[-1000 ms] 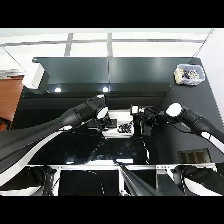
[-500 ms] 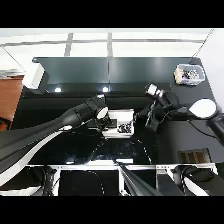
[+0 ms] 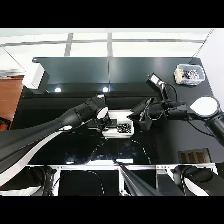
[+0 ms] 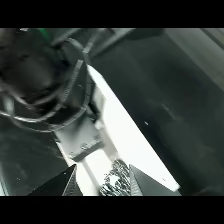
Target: Fold the box and place the chain.
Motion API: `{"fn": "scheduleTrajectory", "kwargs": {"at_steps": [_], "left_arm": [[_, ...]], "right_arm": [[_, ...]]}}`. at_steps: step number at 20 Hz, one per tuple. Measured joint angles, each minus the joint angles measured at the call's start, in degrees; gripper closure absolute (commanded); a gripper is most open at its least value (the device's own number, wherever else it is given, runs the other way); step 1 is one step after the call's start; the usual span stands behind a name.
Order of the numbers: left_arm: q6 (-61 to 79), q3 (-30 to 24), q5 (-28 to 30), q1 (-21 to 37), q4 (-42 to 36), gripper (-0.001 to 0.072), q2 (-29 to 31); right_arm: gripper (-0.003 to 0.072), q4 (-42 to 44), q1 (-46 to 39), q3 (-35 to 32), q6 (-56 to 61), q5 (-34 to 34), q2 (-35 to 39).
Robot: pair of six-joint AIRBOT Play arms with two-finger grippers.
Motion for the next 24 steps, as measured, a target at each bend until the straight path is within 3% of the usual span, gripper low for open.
{"fn": "scheduleTrajectory", "kwargs": {"at_steps": [10, 11, 13, 18, 24], "left_arm": [[0.0, 0.0, 0.1, 0.0, -0.2, 0.0676, 0.0], [0.0, 0.0, 0.2, 0.0, -0.3, 0.0592, 0.0], [0.1, 0.1, 0.0, 0.0, -0.6, 0.0223, 0.3], [0.9, 0.2, -1.5, -0.4, 3.1, 0.0215, 5.9], [6.3, -4.5, -6.2, 1.1, 12.0, 0.0215, 22.4]], "right_arm": [[0.0302, -7.1, -10.3, 0.3, 1.5, 2.4, 0.6], [0.0302, -7.3, -10.6, 0.3, 1.5, 2.8, 0.6], [0.0302, -7.4, -10.8, 0.3, 1.5, 3.6, 0.6], [0.0302, -7.6, -11.1, 0.3, 1.5, 4.3, 0.6], [0.0302, -7.8, -11.1, 0.3, 1.5, 4.8, 0.6]]}}
